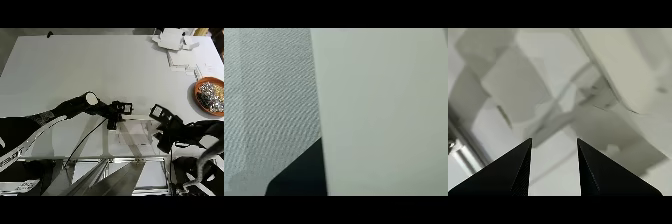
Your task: Fold the box and place the chain.
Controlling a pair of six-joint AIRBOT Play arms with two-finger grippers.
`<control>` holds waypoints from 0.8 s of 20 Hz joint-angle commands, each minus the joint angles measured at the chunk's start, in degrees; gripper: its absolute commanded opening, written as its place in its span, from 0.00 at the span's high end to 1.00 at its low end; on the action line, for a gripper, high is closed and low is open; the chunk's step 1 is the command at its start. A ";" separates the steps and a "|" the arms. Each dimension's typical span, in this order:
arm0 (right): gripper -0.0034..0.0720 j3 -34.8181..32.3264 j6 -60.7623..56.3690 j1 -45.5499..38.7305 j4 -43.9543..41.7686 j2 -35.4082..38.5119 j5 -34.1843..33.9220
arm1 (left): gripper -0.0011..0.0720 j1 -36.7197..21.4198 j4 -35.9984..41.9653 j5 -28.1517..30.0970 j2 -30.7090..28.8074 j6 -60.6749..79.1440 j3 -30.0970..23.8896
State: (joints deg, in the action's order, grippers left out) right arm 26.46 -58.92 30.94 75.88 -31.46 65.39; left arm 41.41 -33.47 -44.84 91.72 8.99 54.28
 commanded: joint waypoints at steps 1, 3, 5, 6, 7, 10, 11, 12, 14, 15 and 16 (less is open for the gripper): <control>0.53 -4.35 14.78 0.07 -8.20 0.02 -1.53 | 0.97 0.00 0.00 0.02 -0.02 0.00 0.02; 0.47 -5.64 17.86 0.07 -8.09 0.52 -2.01 | 0.97 0.00 0.00 0.04 -0.02 0.00 0.02; 0.38 -8.07 22.14 1.84 -5.44 1.11 -4.48 | 0.97 0.00 0.00 -0.26 -0.02 0.00 0.02; 0.30 -9.68 23.93 3.17 -3.69 1.64 -6.73 | 0.97 0.00 0.00 -0.22 -0.02 0.00 0.02; 0.18 -11.43 24.59 4.87 -1.64 2.69 -9.14 | 0.97 0.02 0.00 -0.20 -0.02 0.00 0.02; 0.04 -15.17 24.48 10.67 1.07 5.62 -15.80 | 0.97 0.13 0.00 -0.42 -0.02 0.00 0.02; 0.04 -16.02 24.44 12.41 1.60 5.77 -17.77 | 0.97 0.13 0.00 -0.42 -0.02 0.00 0.02; 0.04 -17.03 24.26 13.77 2.58 5.62 -19.91 | 0.97 0.11 0.00 -0.39 -0.02 0.00 0.02; 0.04 -18.82 24.15 14.75 5.53 5.35 -23.21 | 0.97 0.13 0.00 -0.39 -0.02 0.00 0.02; 0.04 -18.91 22.60 14.75 7.50 5.35 -24.02 | 0.97 0.13 0.00 -0.39 -0.02 0.00 0.02; 0.04 -18.91 20.39 14.64 8.83 5.35 -25.40 | 0.97 0.13 0.00 -0.42 -0.02 0.00 0.02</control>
